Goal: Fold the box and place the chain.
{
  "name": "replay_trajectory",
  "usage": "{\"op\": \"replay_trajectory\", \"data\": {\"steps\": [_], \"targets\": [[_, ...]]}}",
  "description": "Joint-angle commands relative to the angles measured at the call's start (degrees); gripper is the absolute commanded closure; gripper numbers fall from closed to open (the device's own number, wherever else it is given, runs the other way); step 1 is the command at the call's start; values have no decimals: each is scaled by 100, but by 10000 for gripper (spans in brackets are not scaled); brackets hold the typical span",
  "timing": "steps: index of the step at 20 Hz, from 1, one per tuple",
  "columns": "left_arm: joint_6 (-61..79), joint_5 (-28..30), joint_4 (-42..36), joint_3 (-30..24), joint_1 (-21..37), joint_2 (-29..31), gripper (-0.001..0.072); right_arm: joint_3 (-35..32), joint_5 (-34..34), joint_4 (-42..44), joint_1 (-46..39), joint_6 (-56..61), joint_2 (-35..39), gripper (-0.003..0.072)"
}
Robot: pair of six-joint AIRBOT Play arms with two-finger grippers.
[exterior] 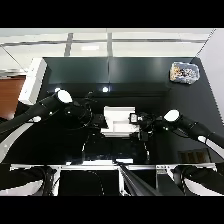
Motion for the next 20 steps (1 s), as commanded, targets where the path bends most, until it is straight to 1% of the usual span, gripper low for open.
{"op": "replay_trajectory", "data": {"steps": [1,2,3,4,7,9,11,14,18,20], "targets": [[-903,55,780,365,-356,-2,253,0,2,0,7,2,-2,322],[-1008,52,796,426,-422,-2,276,0,2,0,7,0,-2,322],[-1115,52,798,463,-476,-2,327,0,2,0,7,0,-2,322],[-1211,55,798,483,-533,-2,357,0,2,0,7,0,-2,322],[-1707,59,1005,487,-667,-2,357,0,2,0,7,0,-2,322],[-2199,125,1458,487,-791,-2,358,0,2,0,7,2,-2,322],[-2723,352,1985,487,-988,-2,358,0,2,0,7,0,-2,323],[-3353,632,2524,487,-1220,-4,358,0,2,0,7,0,-2,322],[-4299,643,3300,501,-1475,-11,359,0,0,2,7,2,-2,323],[-4529,448,3637,695,-1650,-118,359,0,0,2,7,2,-2,323]]}}
